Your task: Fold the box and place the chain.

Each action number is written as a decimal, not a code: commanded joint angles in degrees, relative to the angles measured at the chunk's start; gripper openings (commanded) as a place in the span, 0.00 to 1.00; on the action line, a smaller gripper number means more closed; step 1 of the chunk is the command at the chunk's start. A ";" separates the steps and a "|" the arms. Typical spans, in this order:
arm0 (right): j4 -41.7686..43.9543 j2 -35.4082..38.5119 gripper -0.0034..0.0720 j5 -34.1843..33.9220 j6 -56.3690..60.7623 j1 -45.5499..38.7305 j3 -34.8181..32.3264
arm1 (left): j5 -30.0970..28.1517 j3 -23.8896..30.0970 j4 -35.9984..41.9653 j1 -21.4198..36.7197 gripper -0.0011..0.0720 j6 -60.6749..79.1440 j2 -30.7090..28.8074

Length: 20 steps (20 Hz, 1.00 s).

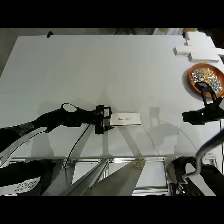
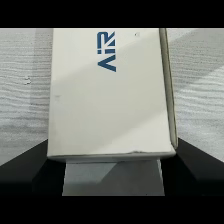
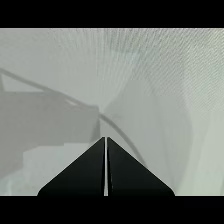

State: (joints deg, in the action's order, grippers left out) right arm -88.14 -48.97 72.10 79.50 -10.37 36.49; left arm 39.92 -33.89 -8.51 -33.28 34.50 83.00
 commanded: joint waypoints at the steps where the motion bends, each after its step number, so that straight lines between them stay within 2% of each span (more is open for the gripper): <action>1: -0.07 0.04 0.07 0.11 0.00 -0.07 -0.04 | -0.02 0.02 -0.02 -0.02 0.30 0.00 0.00; 20: -0.09 0.04 0.07 0.11 0.00 -0.07 -0.04 | 1.49 0.02 -0.85 0.15 0.30 -0.42 -0.46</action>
State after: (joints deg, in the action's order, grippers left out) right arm -88.25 -48.97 72.20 79.48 -10.39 36.49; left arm 41.21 -33.87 -8.73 -33.23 34.44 82.91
